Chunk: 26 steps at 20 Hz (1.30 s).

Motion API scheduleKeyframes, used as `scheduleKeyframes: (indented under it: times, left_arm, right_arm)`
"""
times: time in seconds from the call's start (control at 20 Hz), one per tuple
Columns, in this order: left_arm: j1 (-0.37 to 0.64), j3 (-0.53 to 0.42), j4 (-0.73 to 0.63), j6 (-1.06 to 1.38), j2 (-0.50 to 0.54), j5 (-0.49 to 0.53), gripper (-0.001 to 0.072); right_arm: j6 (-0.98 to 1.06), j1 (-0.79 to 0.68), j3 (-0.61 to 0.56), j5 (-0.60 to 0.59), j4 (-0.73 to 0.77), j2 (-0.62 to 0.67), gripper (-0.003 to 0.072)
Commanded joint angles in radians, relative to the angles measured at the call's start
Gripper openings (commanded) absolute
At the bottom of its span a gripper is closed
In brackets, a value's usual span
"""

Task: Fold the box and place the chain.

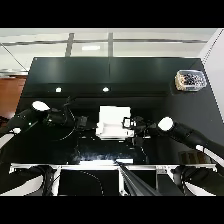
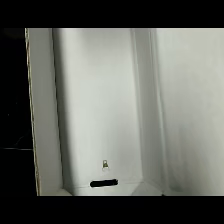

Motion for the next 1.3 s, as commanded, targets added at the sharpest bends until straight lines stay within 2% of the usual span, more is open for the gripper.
scheduleKeyframes:
  times: [0.0, 0.1, 0.4, 0.65, 1.0, 1.05, 1.1, 1.15, 1.25]
  left_arm:
    - [-0.041, 0.046, -0.005, 0.002, 0.000, -0.013, 0.0580]
    - [-0.094, 0.047, 0.016, -0.039, 0.000, 0.038, 0.0580]
    - [-0.306, 0.047, 0.215, -0.367, 0.000, 0.229, 0.0579]
    - [-0.393, 0.053, 0.333, -0.569, 0.000, 0.344, 0.0576]
    - [-0.548, 0.201, 0.795, -0.980, -0.004, 0.339, 0.0575]
    - [-0.563, 0.214, 0.833, -1.023, -0.004, 0.336, 0.0567]
    - [-0.576, 0.225, 0.850, -1.057, -0.006, 0.338, 0.0499]
    - [-0.589, 0.232, 0.856, -1.084, -0.010, 0.336, 0.0483]
    - [-0.608, 0.265, 0.864, -1.122, -0.040, 0.266, 0.0481]
  right_arm:
    - [0.000, 0.000, -0.001, 0.000, 0.000, 0.000, 0.0541]
    - [0.000, 0.000, -0.001, 0.000, 0.000, 0.000, 0.0541]
    - [0.000, 0.000, -0.001, 0.000, 0.000, 0.000, 0.0541]
    - [0.000, 0.000, -0.001, 0.000, 0.000, 0.000, 0.0542]
    - [0.000, 0.000, -0.001, 0.000, 0.000, 0.000, 0.0541]
    - [0.000, 0.000, -0.001, 0.000, 0.000, 0.000, 0.0541]
    - [0.000, 0.000, -0.001, 0.000, 0.001, 0.000, 0.0541]
    - [0.000, 0.000, -0.001, 0.000, 0.006, 0.000, 0.0542]
    - [0.000, 0.000, -0.001, 0.000, 0.007, 0.000, 0.0541]
